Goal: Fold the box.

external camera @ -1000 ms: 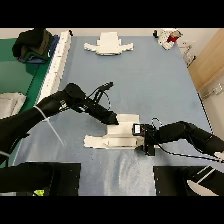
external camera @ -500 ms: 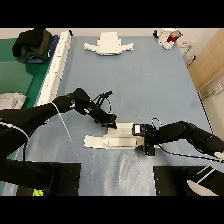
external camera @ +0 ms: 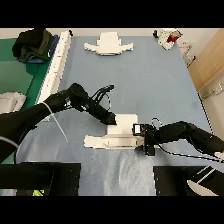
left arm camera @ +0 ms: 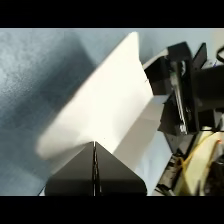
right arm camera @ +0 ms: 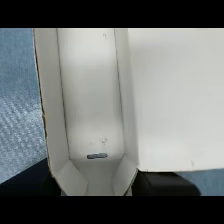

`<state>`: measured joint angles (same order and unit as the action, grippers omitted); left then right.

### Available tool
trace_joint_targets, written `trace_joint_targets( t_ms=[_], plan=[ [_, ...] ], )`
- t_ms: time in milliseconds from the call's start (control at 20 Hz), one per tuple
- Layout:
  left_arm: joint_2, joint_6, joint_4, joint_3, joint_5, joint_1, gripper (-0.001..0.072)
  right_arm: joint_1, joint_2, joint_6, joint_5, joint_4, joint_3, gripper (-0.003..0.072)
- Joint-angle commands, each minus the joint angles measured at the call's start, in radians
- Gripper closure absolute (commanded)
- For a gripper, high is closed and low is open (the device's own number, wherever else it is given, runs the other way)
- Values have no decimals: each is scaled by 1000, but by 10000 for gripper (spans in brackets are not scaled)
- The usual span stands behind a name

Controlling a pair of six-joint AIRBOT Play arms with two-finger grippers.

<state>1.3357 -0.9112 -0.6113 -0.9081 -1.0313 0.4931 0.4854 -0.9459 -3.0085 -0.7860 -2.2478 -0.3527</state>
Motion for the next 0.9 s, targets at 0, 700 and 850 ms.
trace_joint_targets(
  t_ms=[0,700,850],
  plan=[
    [-165,32,-173,6,0,0,699,1,0,0,0,0,1,208],
    [-505,772,-209,438,89,-6,107,1,0,0,0,0,1,208],
    [-475,864,-138,470,178,17,108,1,0,0,0,0,1,208]
  ],
)
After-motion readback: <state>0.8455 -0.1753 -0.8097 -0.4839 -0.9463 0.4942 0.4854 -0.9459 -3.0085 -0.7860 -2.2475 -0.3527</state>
